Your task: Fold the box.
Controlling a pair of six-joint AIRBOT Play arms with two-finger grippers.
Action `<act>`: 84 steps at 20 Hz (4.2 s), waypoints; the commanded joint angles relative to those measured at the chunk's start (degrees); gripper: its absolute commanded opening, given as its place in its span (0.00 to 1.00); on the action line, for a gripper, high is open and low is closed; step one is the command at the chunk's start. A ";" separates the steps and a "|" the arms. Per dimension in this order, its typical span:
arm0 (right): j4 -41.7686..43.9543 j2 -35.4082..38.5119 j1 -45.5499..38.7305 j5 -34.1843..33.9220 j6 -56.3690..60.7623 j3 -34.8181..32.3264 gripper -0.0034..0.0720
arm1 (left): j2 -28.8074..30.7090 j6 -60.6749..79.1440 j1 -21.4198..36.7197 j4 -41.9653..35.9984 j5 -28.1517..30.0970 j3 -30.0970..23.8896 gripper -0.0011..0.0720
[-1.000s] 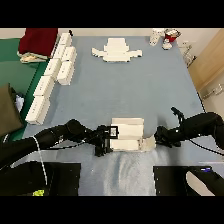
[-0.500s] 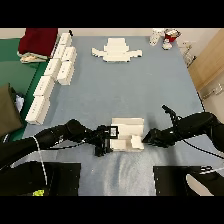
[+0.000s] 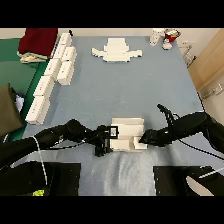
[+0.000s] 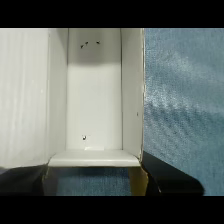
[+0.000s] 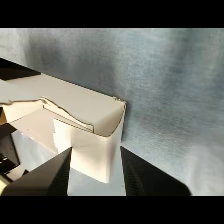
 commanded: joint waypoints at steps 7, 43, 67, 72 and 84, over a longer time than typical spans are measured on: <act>-26.36 -10.45 25.73 3.87 34.21 12.11 0.64 | 0.00 0.00 0.00 0.02 0.02 0.04 0.64; -48.17 -10.34 33.29 -21.07 45.57 28.68 0.14 | 0.00 0.00 0.00 0.00 0.04 0.04 0.64; 20.90 -28.57 -1.90 -13.44 -33.90 17.81 0.05 | 0.00 0.02 0.00 0.00 0.09 0.04 0.64; 13.25 -17.38 2.69 -7.13 -34.18 14.19 0.05 | 0.00 0.02 0.00 0.00 0.07 0.04 0.64; -1.57 2.84 22.14 17.03 -33.00 1.18 0.05 | 0.00 0.00 0.00 0.00 0.09 0.04 0.64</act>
